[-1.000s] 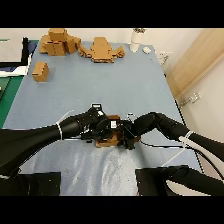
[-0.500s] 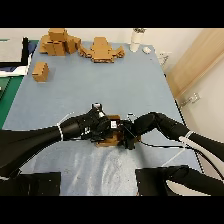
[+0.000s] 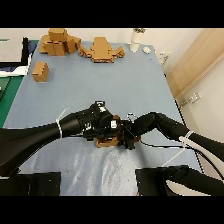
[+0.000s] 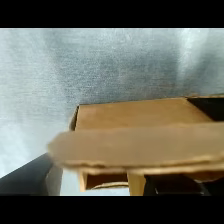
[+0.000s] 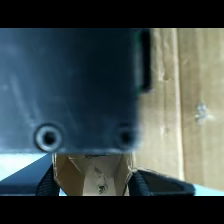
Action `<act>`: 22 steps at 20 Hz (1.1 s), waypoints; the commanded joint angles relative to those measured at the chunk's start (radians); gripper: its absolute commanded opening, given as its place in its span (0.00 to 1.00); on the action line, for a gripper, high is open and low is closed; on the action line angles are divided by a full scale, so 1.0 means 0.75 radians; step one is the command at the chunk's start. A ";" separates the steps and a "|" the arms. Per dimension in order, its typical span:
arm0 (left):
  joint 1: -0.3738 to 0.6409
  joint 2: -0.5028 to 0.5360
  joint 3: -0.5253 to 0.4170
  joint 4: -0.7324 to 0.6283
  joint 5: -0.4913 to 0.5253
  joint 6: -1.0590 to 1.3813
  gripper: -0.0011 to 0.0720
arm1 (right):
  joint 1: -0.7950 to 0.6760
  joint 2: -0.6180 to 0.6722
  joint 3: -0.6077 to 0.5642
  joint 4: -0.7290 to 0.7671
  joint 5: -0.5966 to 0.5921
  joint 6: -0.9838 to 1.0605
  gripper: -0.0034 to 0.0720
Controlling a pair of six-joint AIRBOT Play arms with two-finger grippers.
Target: Fold the box.
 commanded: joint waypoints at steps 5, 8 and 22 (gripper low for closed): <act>0.168 0.001 0.032 -0.395 -0.195 0.245 0.73 | -0.001 0.000 0.001 0.000 -0.002 -0.001 0.74; 0.299 0.001 0.032 -0.649 -0.301 0.430 0.73 | -0.001 0.000 0.001 0.000 -0.002 -0.001 0.74; 0.703 -0.010 0.023 -0.715 -0.449 1.025 0.35 | -0.001 0.000 0.001 0.000 -0.002 -0.001 0.74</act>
